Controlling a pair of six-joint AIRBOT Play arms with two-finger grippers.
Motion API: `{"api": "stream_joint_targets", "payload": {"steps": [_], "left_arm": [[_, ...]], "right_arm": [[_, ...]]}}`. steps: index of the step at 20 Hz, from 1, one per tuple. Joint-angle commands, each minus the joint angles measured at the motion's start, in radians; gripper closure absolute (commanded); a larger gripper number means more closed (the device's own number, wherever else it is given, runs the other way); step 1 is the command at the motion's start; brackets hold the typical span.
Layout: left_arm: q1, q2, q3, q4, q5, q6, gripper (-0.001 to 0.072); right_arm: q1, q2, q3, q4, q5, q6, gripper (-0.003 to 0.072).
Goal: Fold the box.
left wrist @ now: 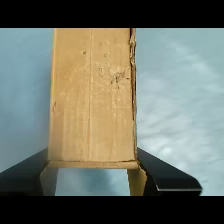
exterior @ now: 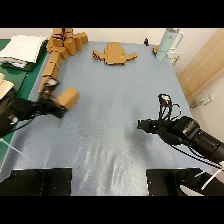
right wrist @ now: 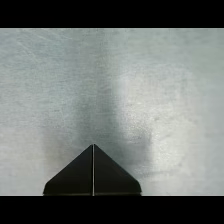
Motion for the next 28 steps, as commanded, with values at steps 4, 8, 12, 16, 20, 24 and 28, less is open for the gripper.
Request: {"api": "stream_joint_targets", "payload": {"steps": [4, 8, 12, 16, 20, 24, 28], "left_arm": [[0.377, 0.016, -0.059, 0.139, -0.070, -0.098, 0.0186], [0.389, -0.034, -0.069, 0.128, 0.013, -0.098, 0.0186], [0.333, -0.108, -0.068, 0.127, 0.185, -0.090, 0.0186], [0.256, -0.158, -0.067, 0.127, 0.350, -0.090, 0.0186], [0.198, -0.159, -0.067, 0.127, 0.394, -0.091, 0.0186], [0.190, -0.159, -0.067, 0.127, 0.391, -0.091, 0.0186], [0.190, -0.159, -0.067, 0.126, 0.392, -0.091, 0.0186]], "right_arm": [[0.000, -0.025, 0.000, -0.009, 0.051, 0.003, 0.0679], [0.000, -0.025, 0.000, -0.018, 0.077, 0.003, 0.0679], [0.000, -0.025, 0.000, -0.019, 0.081, 0.003, 0.0679], [0.000, -0.026, 0.000, -0.018, 0.081, 0.003, 0.0679], [0.000, -0.026, 0.000, -0.017, 0.081, 0.003, 0.0679], [0.001, -0.026, 0.000, -0.007, 0.080, 0.003, 0.0679], [0.001, -0.026, 0.000, -0.007, 0.080, 0.003, 0.0679]]}}
